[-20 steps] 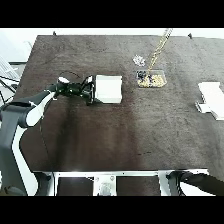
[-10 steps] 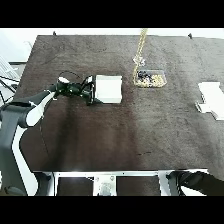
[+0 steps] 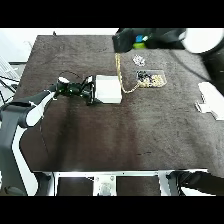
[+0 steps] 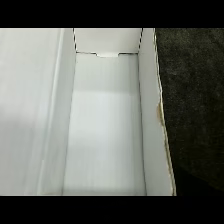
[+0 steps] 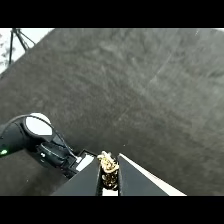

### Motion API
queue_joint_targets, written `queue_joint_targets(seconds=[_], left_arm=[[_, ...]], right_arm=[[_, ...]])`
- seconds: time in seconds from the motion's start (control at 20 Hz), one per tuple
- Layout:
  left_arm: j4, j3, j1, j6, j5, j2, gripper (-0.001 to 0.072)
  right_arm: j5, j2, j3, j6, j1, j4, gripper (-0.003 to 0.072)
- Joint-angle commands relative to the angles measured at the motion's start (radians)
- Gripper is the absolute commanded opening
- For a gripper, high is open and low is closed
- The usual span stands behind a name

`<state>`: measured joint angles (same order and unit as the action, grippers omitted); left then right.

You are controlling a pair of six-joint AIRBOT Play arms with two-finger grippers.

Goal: Fold the box and place the chain.

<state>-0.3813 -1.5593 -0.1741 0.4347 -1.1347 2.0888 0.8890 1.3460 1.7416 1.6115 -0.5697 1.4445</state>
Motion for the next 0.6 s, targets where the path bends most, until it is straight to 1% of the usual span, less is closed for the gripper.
queue_joint_targets(seconds=[0.0,0.2,0.4,0.5,0.55], left_arm=[[0.000,0.000,-0.001,0.000,0.000,0.000,0.0356],[0.000,0.000,-0.001,0.000,0.000,0.000,0.0356],[0.000,0.000,-0.001,0.000,0.001,0.000,0.0357],[0.000,0.000,0.000,0.000,0.001,0.000,0.0357],[0.000,0.000,-0.001,0.000,0.001,0.000,0.0357]], right_arm=[[-0.169,0.060,-0.113,0.007,-0.002,-0.033,0.0006],[-0.212,0.139,-0.227,0.007,-0.002,-0.102,0.0006],[-0.402,0.251,-0.377,0.008,-0.002,-0.111,0.0008],[-0.417,0.310,-0.393,0.007,-0.002,-0.110,0.0011],[-0.417,0.321,-0.392,0.007,0.000,-0.110,0.0168]])
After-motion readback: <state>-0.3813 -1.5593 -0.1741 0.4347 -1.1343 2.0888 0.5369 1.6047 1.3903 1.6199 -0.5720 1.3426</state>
